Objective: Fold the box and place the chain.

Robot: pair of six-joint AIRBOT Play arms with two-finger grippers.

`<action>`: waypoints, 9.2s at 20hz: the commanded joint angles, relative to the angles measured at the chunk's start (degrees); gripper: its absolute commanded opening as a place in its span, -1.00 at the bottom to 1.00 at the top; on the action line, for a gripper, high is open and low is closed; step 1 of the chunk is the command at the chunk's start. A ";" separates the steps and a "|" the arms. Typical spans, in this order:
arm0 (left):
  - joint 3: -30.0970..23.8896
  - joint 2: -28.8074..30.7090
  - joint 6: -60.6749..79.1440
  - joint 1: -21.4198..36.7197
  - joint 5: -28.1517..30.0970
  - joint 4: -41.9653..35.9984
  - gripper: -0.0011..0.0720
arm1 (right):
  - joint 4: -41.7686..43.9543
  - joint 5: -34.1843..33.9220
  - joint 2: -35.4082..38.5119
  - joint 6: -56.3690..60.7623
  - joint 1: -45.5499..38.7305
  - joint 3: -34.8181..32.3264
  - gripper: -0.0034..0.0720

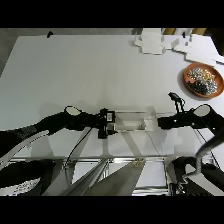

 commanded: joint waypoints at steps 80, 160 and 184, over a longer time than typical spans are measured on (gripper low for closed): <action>0.00 0.04 0.00 -0.04 0.00 0.00 -0.40 | -34.34 -0.74 -9.53 62.84 43.87 17.38 -0.88; 0.00 0.04 0.00 -0.04 0.00 0.00 -0.40 | -24.61 16.94 -29.22 18.84 -21.46 69.46 -0.89; 0.00 0.04 0.00 -0.04 0.00 0.00 -0.40 | -15.32 38.40 24.79 18.53 15.13 54.07 -0.89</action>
